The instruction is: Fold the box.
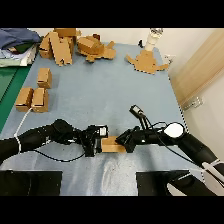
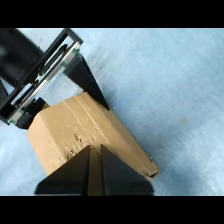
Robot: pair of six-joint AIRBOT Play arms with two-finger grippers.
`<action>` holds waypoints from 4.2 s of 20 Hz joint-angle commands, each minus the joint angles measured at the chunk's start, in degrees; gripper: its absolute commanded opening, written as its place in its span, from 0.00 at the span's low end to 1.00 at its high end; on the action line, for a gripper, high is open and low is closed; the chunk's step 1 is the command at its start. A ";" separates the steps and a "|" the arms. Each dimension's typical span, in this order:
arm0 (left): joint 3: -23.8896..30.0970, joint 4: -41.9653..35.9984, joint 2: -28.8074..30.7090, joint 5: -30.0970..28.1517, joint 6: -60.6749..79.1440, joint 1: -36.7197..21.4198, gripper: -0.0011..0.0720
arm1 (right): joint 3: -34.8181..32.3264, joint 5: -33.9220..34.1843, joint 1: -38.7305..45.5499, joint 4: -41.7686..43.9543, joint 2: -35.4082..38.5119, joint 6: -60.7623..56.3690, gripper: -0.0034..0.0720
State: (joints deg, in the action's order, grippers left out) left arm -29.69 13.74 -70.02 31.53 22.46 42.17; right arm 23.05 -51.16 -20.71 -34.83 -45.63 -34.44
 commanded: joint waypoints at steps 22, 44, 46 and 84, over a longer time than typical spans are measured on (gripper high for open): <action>0.00 0.00 -0.02 -0.04 0.02 -0.04 0.66 | 0.46 14.36 -17.99 -19.47 3.08 20.20 0.72; 0.00 0.00 -0.02 -0.02 0.02 -0.04 0.66 | 2.69 18.40 -23.12 -28.41 3.21 16.68 0.39; 0.00 0.00 -0.02 -0.02 0.02 -0.04 0.66 | 3.93 18.32 -23.12 -28.46 3.19 15.96 0.39; 0.00 0.00 -0.02 -0.02 0.02 -0.04 0.66 | 7.10 8.85 -22.73 -30.71 11.32 -30.60 0.18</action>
State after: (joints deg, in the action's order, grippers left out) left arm -29.69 13.78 -70.02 31.59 22.52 42.17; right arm 29.89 -42.44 -43.86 -64.95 -38.57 -47.09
